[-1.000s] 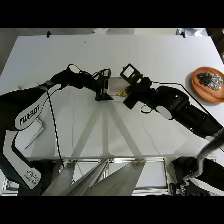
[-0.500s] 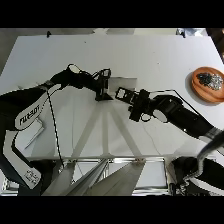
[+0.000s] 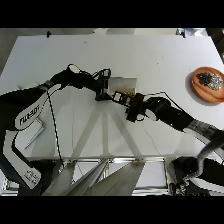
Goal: Fold the box and place the chain.
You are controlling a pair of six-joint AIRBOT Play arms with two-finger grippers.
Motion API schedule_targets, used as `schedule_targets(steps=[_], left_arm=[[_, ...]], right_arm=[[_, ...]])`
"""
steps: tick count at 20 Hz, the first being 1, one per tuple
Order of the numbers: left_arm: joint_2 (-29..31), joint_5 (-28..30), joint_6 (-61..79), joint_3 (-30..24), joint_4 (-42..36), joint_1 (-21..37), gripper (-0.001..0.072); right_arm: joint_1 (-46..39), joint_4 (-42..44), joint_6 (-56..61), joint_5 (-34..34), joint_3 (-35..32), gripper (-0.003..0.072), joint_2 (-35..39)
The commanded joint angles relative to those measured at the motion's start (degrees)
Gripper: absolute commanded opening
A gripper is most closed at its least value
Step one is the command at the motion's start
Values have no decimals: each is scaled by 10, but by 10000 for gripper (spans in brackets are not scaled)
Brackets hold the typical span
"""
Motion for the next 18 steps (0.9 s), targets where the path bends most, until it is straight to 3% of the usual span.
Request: schedule_targets(steps=[1,4,6,9,10,11,18], left_arm=[[0,0,0,0,0,0,218],[0,0,0,0,0,0,218],[0,0,0,0,0,0,218],[0,0,0,0,0,0,218],[0,0,0,0,0,0,218],[0,0,0,0,0,0,218],[0,0,0,0,0,0,218]], right_arm=[[-15,1,19,-13,0,305,-26],[-22,0,41,-31,0,301,-32],[-22,1,46,-43,0,191,-32],[-22,0,61,-43,0,139,-32],[-22,0,63,-43,0,36,-32],[-22,0,78,-43,0,17,-32],[-21,1,102,-6,1,8,22]])
